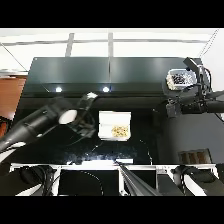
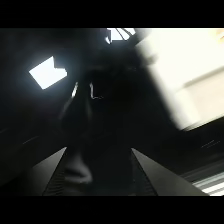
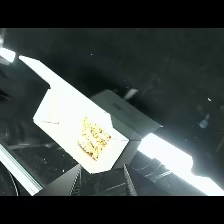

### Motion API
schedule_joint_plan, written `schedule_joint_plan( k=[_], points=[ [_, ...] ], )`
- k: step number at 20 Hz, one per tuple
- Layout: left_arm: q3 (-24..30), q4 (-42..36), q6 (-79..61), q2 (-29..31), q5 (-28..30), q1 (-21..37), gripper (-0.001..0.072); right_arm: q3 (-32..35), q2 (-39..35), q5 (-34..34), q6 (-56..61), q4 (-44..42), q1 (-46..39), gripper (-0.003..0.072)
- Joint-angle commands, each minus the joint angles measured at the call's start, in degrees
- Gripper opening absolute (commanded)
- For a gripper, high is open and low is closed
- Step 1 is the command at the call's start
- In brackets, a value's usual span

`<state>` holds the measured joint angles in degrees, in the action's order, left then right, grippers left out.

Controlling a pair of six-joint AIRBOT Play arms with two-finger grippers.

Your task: Fold the box and place the chain.

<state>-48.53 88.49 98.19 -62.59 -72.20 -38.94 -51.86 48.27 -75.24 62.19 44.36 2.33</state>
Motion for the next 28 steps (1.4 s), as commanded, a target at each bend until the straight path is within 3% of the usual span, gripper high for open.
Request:
schedule_joint_plan(
  k=[1, 3, 4, 5, 6, 7, 11, 15, 18, 28],
  points=[
    [13.6, -20.9, -23.7, 8.7, 12.0, 15.1, 0.0464, 0.0, -0.1, 1.5, 0.0, 0.3, -0.2, 0.0329],
    [19.4, -49.4, -48.8, 9.3, 14.0, 25.0, 0.0464, 0.0, -0.1, 2.1, 0.0, 0.3, -0.2, 0.0329],
    [21.2, -58.0, -61.9, 8.3, 13.2, 27.9, 0.0465, 0.0, -0.1, 2.1, 0.0, 0.3, -0.2, 0.0329],
    [22.0, -60.7, -72.1, 7.3, 13.4, 28.7, 0.0499, 0.0, -0.1, 2.0, 0.0, 0.3, -0.2, 0.0329],
    [22.1, -60.2, -83.8, 6.1, 13.8, 28.1, 0.0692, 0.0, -0.1, 2.0, 0.0, 0.3, -0.2, 0.0329],
    [21.9, -59.3, -93.3, 5.0, 14.5, 26.9, 0.0710, 0.0, -0.1, 2.0, 0.0, 0.3, -0.2, 0.0329],
    [19.3, -45.9, -114.5, -0.2, 21.3, 20.0, 0.0710, 0.0, -0.1, 2.4, 0.0, 0.3, -0.1, 0.0329],
    [16.6, -52.3, -118.4, -8.9, 22.1, 20.0, 0.0710, 0.0, -0.1, 4.5, 0.0, 0.3, -0.1, 0.0328],
    [15.8, -59.7, -122.2, -10.8, 20.5, 19.9, 0.0709, 0.0, -0.1, 5.0, 0.0, 0.3, -0.1, 0.0329],
    [15.5, -56.1, -120.0, -11.2, 20.7, 16.4, 0.0708, 0.0, -0.1, 5.0, -0.1, 0.5, -0.1, 0.0328]
  ],
)
